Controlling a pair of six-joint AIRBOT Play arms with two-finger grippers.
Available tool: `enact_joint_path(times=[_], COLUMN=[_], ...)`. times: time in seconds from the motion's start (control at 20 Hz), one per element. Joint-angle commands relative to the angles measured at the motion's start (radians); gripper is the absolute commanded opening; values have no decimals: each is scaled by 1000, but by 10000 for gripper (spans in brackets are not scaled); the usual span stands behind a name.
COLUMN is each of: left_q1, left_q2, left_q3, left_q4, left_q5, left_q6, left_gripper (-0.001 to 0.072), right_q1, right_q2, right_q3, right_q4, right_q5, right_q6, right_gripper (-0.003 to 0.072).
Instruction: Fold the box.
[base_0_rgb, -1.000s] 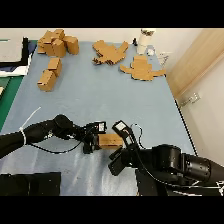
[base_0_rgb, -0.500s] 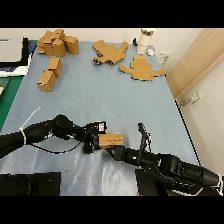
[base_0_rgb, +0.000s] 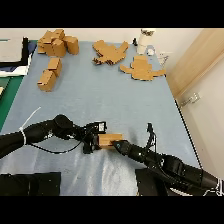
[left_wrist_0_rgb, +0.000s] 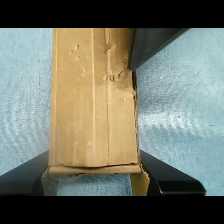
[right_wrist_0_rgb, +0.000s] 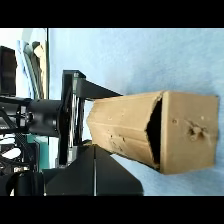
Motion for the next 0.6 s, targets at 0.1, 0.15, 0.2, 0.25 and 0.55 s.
enact_joint_path(times=[0.1,0.15,0.2,0.25,0.55], left_q1=[0,0,0,0,0], left_q2=[0,0,0,0,0], left_q3=[0,0,0,0,0], left_q4=[0,0,0,0,0], left_q5=[0,0,0,0,0], left_q6=[0,0,0,0,0], left_gripper=[512,513,512,512,512], right_q1=[-10,-10,-10,-10,-10], right_q2=[-18,-27,-35,-45,-55], right_q3=[-4,-4,-4,-4,-4], right_q4=[-6,-6,-6,-6,-6], right_q5=[-10,-10,-10,-9,-8], right_q6=[4,4,4,4,3], right_gripper=[2,2,3,2,3])
